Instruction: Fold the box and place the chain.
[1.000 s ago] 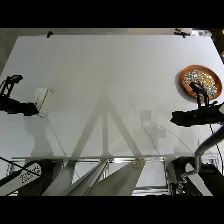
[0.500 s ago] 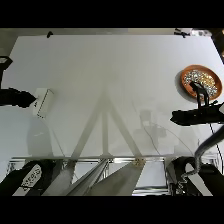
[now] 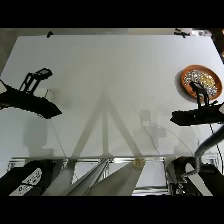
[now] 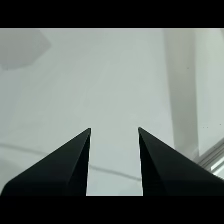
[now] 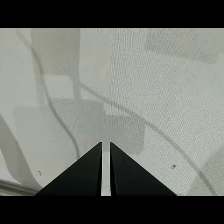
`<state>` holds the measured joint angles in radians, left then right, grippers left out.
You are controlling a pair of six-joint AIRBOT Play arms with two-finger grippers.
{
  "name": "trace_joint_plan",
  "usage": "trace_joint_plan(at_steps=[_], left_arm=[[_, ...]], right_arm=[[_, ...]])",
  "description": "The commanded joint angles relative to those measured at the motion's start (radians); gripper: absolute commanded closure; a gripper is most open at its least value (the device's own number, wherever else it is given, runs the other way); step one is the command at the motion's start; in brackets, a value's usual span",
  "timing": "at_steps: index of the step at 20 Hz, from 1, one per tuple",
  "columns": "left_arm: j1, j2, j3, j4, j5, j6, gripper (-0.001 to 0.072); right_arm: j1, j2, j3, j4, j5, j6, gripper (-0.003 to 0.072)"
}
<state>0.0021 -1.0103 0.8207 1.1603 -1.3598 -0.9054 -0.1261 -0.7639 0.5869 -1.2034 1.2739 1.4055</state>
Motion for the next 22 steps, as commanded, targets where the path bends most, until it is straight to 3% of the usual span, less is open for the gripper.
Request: trace_joint_plan(at_steps=[1,2,3,4,22], left_arm=[[-0.078,-0.062,-0.002,-0.002,0.016,0.0,0.0399],[-0.093,-0.08,-0.002,-0.001,0.024,0.0,0.0414],[-0.104,-0.095,-0.002,-0.002,0.024,-0.001,0.0498],[-0.11,-0.104,-0.002,-0.001,0.024,0.0,0.0514],[-0.111,-0.105,-0.002,-0.008,0.016,0.0,0.0496]], right_arm=[[0.0,-0.001,0.001,0.0,0.001,0.0,0.0631],[0.0,-0.001,0.001,0.0,0.002,0.0,0.0635],[0.0,-0.001,0.001,0.0,0.002,0.0,0.0635],[0.0,-0.001,0.001,0.0,0.002,0.0,0.0636],[0.0,-0.001,0.001,0.0,-0.004,0.0,0.0637]])
